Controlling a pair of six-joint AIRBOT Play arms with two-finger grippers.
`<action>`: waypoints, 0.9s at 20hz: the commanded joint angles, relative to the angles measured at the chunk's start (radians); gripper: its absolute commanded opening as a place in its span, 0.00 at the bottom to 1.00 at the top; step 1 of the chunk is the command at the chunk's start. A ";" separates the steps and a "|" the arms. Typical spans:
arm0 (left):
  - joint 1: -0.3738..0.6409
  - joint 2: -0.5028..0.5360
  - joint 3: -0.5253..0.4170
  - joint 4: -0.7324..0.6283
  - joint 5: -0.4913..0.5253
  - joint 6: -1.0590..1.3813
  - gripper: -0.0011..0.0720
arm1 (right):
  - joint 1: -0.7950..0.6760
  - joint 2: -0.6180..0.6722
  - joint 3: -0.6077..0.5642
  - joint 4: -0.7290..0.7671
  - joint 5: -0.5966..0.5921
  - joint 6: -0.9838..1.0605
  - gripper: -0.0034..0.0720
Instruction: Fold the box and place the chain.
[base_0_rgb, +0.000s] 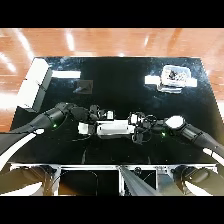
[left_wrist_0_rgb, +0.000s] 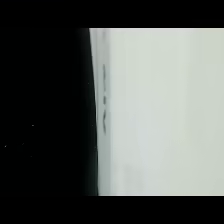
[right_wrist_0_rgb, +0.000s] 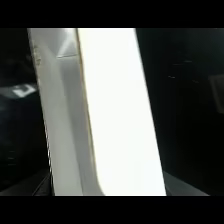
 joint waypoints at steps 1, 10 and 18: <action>0.000 -0.001 0.001 -0.004 0.005 -0.002 0.04 | 0.011 -0.021 0.000 -0.015 0.021 0.003 0.97; 0.000 -0.001 0.001 -0.005 0.037 -0.002 0.04 | 0.010 -0.032 0.000 -0.063 -0.053 0.064 0.75; 0.000 -0.001 0.001 -0.005 0.037 -0.002 0.04 | 0.011 -0.032 -0.005 -0.095 -0.057 0.139 0.76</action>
